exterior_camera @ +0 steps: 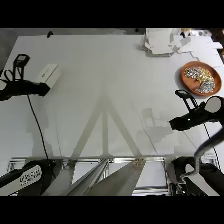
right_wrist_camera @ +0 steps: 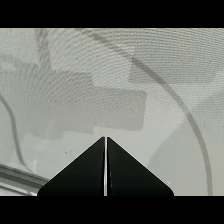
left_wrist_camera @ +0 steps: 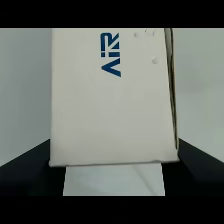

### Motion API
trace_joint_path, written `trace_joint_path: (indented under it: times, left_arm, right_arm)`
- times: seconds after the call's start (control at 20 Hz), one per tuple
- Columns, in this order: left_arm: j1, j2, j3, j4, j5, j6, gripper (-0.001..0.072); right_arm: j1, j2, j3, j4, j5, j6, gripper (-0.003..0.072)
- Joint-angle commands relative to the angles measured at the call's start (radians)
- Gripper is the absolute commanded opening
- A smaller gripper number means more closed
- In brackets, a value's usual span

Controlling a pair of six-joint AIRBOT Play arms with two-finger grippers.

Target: Fold the box and place the chain.

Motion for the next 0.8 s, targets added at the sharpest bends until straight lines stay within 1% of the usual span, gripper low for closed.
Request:
trace_joint_path:
  times: [0.0,0.05,0.15,0.2,0.25,0.35,0.4,0.5,0.75]
  left_arm:
    - [0.127,-0.035,-0.002,0.087,-0.069,-0.093,0.0014]
    - [0.148,-0.047,-0.002,0.087,-0.083,-0.093,0.0058]
    - [0.172,-0.064,-0.002,0.086,-0.099,-0.094,0.0268]
    - [0.180,-0.067,-0.002,0.085,-0.106,-0.097,0.0326]
    - [0.182,-0.067,-0.002,0.078,-0.114,-0.097,0.0405]
    - [0.181,-0.067,-0.002,0.046,-0.132,-0.097,0.0620]
    - [0.180,-0.066,-0.002,0.036,-0.136,-0.099,0.0704]
    - [0.180,-0.055,-0.002,0.038,-0.140,-0.121,0.0700]
    - [0.180,0.023,-0.002,0.039,-0.135,-0.119,0.0698]
  right_arm:
    - [-0.001,0.001,0.000,0.000,0.000,0.000,0.0018]
    - [-0.001,0.001,0.000,0.000,0.000,0.000,0.0018]
    - [-0.001,0.001,0.000,0.000,0.000,0.000,0.0018]
    - [-0.001,0.001,0.000,0.000,0.000,0.000,0.0018]
    - [-0.001,0.001,-0.001,0.000,0.000,0.000,0.0018]
    - [-0.001,0.001,0.000,0.000,0.000,0.000,0.0018]
    - [-0.001,0.001,0.000,0.000,0.000,0.000,0.0018]
    - [-0.001,0.001,-0.001,0.000,0.000,0.000,0.0018]
    - [-0.001,0.001,-0.001,0.000,0.000,0.000,0.0018]
